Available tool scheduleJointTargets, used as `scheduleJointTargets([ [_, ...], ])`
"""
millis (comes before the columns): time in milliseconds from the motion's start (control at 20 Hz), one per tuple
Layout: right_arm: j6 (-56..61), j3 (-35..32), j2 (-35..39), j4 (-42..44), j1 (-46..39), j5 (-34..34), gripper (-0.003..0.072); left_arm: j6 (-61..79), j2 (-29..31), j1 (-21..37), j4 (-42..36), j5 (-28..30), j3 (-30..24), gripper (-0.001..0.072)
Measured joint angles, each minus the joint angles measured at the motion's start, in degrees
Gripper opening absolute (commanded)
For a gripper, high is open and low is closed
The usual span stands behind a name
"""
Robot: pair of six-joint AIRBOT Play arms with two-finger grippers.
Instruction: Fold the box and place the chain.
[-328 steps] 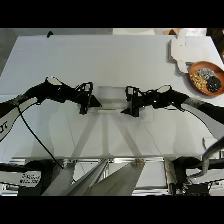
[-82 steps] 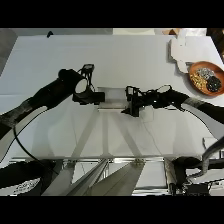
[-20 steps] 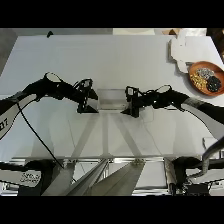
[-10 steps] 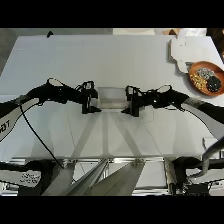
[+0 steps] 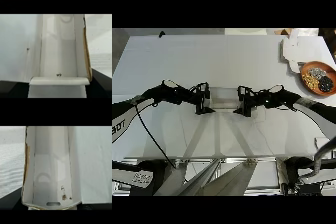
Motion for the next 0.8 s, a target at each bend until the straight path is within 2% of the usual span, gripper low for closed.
scheduleJointTargets([
  [150, 0.0, 0.0, 0.0, 0.0, 0.0, -0.02, 0.0516, -1.7, 0.0, -1.16, 0.94, 2.34, 0.0, 0.0705],
  [200, 0.02, 0.0, 0.0, 0.02, 0.0, -0.04, 0.0516, -2.1, 0.02, -1.38, 1.16, 2.93, -0.02, 0.0654],
  [300, 0.02, 0.02, 0.0, 0.02, -0.02, -0.11, 0.0516, -2.54, 0.04, -1.64, 1.51, 3.45, -0.02, 0.0322],
  [350, -0.04, 0.02, 0.0, 0.0, -0.02, -0.11, 0.0516, -2.71, 0.04, -1.7, 1.51, 3.63, 0.0, 0.0278],
  [800, -0.02, 0.02, 0.0, 0.0, -0.02, -0.11, 0.0516, -3.34, 0.09, -1.88, 1.68, 4.39, -0.02, 0.028],
])
